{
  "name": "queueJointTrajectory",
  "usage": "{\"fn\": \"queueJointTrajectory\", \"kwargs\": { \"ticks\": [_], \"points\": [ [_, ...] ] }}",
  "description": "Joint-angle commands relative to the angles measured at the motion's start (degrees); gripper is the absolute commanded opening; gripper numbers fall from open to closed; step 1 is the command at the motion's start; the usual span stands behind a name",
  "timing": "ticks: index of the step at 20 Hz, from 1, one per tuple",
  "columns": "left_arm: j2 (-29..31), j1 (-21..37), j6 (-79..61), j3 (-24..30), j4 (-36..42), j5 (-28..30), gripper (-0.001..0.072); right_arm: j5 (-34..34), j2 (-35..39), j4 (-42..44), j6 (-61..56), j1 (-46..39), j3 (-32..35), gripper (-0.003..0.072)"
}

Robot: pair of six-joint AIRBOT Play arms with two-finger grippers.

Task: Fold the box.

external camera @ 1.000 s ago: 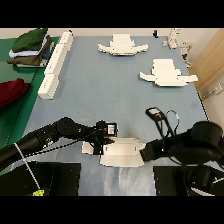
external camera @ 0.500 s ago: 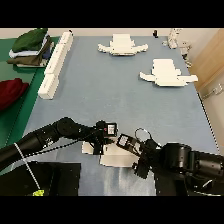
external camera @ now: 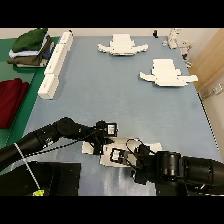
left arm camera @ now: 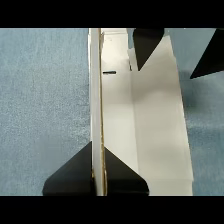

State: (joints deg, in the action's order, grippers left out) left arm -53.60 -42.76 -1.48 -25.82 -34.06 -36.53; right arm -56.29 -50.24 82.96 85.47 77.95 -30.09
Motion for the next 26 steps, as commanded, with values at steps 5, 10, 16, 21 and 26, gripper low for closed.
{"fn": "queueJointTrajectory", "kwargs": {
  "ticks": [5, 10, 16, 21, 26],
  "points": [
    [0.0, 0.0, 0.0, 0.0, 0.0, 0.0, 0.0015, 3.0, -1.7, -10.5, -21.0, 0.7, -1.2, 0.0584],
    [0.0, 0.0, 0.0, 0.0, 0.0, 0.0, 0.0015, -2.0, 0.6, -13.9, -32.0, 0.7, -2.0, 0.0585],
    [0.0, 0.0, 0.0, 0.0, 0.0, 0.0, 0.0015, -6.0, 0.8, -16.1, -33.7, 0.7, -3.0, 0.0591],
    [0.0, 0.0, 0.0, 0.0, 0.0, 0.0, 0.0015, -8.3, 1.6, -16.2, -34.6, 0.7, -3.2, 0.0676],
    [0.0, 0.0, 0.0, 0.0, 0.0, 0.0, 0.0014, -7.6, 2.2, -16.2, -28.0, 0.7, -3.0, 0.0677]
  ]
}}
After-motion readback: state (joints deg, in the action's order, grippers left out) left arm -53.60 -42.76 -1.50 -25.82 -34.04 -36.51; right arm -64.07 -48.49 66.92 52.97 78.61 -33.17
